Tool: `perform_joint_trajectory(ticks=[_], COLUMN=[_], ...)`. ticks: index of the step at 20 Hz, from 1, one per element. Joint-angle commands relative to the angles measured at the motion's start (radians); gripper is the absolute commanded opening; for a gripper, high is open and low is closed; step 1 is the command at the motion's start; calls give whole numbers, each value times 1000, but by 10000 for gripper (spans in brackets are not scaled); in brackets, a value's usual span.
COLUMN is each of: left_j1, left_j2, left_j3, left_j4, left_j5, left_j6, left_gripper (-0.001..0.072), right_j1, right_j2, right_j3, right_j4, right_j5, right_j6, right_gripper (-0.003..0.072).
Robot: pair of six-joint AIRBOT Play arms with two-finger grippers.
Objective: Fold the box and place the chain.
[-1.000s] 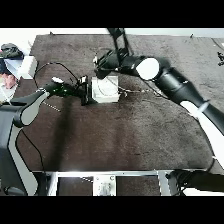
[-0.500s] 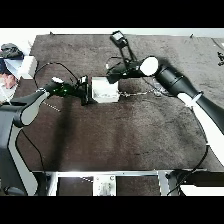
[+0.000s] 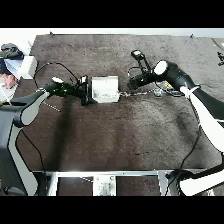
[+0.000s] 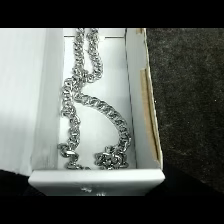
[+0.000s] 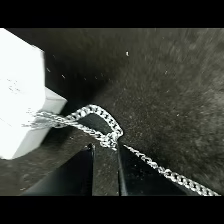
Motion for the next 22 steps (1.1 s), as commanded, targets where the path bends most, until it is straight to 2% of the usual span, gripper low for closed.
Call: perform_joint_trajectory(ticks=[1, 15, 17, 18, 22], left_j1=[1, 1, 1, 1, 1], left_j2=[0, 0, 0, 0, 0], left_j3=[0, 0, 0, 0, 0], left_j4=[0, 0, 0, 0, 0], left_j5=[0, 0, 0, 0, 0], left_j6=[0, 0, 0, 0, 0], left_gripper=[466, 466, 466, 466, 466], right_j1=[-5, 18, 18, 19, 54], right_j2=[-81, -180, -175, -169, -87], right_j3=[15, 33, 34, 36, 72], right_j4=[2, -31, -39, -39, -35], right_j5=[-20, -22, -34, -43, -48], right_j6=[-47, -68, -68, -68, -68], right_gripper=[201, 199, 36, -5, -20])
